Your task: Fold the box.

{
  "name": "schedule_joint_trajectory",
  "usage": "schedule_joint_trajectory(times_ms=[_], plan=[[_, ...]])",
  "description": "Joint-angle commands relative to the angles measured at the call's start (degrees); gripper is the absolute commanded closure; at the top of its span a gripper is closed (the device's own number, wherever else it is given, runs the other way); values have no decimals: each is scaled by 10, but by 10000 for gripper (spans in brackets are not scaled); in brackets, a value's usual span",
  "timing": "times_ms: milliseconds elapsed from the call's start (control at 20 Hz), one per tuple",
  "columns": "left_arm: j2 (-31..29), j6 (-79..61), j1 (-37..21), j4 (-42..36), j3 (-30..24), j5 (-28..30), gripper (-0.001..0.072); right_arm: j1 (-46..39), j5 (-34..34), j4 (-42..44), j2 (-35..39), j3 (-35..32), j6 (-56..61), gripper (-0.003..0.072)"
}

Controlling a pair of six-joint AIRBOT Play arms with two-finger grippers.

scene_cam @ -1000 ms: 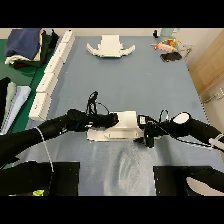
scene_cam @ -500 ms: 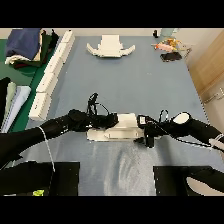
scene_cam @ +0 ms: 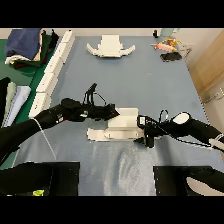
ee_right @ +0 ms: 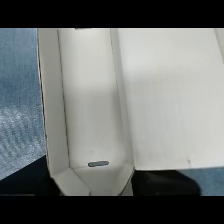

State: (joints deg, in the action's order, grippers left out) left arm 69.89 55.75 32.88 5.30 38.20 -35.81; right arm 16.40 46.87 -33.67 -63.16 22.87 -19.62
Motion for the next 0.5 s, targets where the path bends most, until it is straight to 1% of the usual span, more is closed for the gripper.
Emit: schedule_joint_trajectory(times_ms=[0,100,200,450], plan=[[-4,-54,-63,14,19,-170,697,0,1,0,0,0,1,167],[-29,-64,-77,62,19,-203,698,0,1,0,0,0,1,167],[-72,-59,-74,145,18,-207,699,0,1,0,0,0,1,167],[-227,-36,-51,335,-6,-213,698,0,1,0,0,0,1,167]])
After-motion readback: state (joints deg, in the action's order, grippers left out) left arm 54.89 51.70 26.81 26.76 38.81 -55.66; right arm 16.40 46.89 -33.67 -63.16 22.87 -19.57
